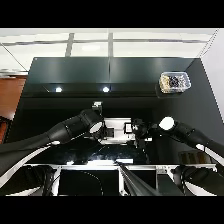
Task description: Fold the box and place the chain.
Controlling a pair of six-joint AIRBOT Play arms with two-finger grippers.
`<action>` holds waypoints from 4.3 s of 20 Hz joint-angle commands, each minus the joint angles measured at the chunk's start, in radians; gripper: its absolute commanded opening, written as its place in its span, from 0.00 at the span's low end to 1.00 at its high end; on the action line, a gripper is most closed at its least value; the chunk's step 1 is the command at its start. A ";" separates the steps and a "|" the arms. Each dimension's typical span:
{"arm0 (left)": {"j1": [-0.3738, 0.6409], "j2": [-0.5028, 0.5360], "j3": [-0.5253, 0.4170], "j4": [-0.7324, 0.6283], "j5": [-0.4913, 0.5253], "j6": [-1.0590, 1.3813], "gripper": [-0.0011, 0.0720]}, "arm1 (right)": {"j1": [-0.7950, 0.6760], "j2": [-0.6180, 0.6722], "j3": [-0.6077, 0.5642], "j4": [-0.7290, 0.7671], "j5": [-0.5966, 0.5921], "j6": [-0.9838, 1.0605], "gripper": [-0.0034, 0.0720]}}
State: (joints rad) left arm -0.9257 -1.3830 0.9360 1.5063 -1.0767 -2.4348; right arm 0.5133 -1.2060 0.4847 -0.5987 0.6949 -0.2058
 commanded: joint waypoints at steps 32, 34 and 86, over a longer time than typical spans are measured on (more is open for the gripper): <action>0.032 -0.003 0.009 0.029 0.000 0.056 0.05 | 0.000 0.208 0.000 -0.296 0.082 0.312 0.89; 0.032 -0.003 0.009 0.026 -0.001 0.056 0.05 | 0.000 0.193 0.000 -0.278 0.074 0.272 0.89; 0.032 -0.005 0.009 0.026 -0.006 0.056 0.05 | -0.456 -0.044 -0.052 0.096 0.428 1.244 0.07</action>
State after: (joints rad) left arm -0.8944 -1.3872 0.9440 1.5322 -1.0824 -2.3787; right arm -0.0299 -1.2137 0.4366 -0.6525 1.1397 1.1358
